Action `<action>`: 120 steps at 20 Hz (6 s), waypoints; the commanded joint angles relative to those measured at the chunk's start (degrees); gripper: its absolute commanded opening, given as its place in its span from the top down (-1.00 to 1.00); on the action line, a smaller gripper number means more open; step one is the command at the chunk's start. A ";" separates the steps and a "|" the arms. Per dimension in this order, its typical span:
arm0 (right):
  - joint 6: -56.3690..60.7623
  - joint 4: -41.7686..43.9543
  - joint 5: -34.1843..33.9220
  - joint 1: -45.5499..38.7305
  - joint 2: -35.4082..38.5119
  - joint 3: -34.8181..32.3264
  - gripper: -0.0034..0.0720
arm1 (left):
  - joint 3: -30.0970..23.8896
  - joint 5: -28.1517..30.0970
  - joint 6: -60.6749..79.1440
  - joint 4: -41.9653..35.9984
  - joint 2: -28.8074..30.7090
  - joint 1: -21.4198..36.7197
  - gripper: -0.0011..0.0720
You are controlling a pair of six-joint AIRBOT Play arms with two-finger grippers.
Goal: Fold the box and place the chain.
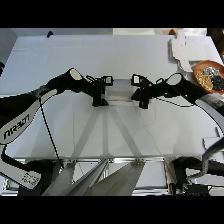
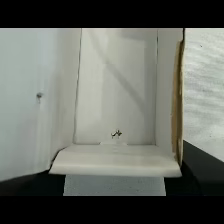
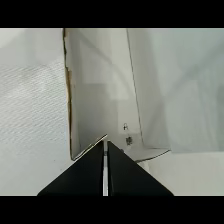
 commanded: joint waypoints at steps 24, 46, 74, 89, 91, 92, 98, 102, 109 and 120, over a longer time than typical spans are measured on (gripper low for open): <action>59.76 1.97 11.61 -14.78 -6.36 -1.14 0.88 | 0.02 0.00 0.04 0.00 -0.04 -0.02 0.39; 55.58 12.92 6.49 -9.49 -3.06 -1.14 0.30 | 0.02 0.00 0.04 0.00 -0.04 -0.02 0.39; 83.80 -22.47 -11.04 4.98 -2.64 0.79 -0.18 | 0.02 0.00 0.04 0.00 -0.04 -0.02 0.39; 123.27 -48.74 -10.05 15.56 -2.78 6.97 -0.17 | 0.02 0.00 0.04 0.00 -0.04 -0.02 0.39; 125.28 -51.91 -9.88 16.52 -2.82 6.97 -0.17 | 0.02 0.00 0.04 0.00 -0.04 -0.02 0.39; 126.81 -52.92 -9.29 16.92 -2.97 6.97 -0.15 | 0.02 0.00 0.04 0.00 -0.04 -0.02 0.39; 133.20 -53.55 -6.01 19.04 -6.45 8.04 -0.15 | 0.02 -0.02 0.04 0.00 -0.04 -0.02 0.39; 137.85 -53.64 -6.38 19.56 -8.31 10.86 -0.14 | 0.02 -0.02 0.02 0.00 -0.04 0.00 0.39; 143.18 -55.21 -3.26 19.56 -10.16 13.07 -0.14 | 0.02 -0.02 0.04 0.00 -0.04 -0.02 0.39; 143.29 -55.32 -3.85 19.82 -11.34 13.20 0.86 | 0.02 -0.02 0.04 0.00 -0.04 0.00 0.39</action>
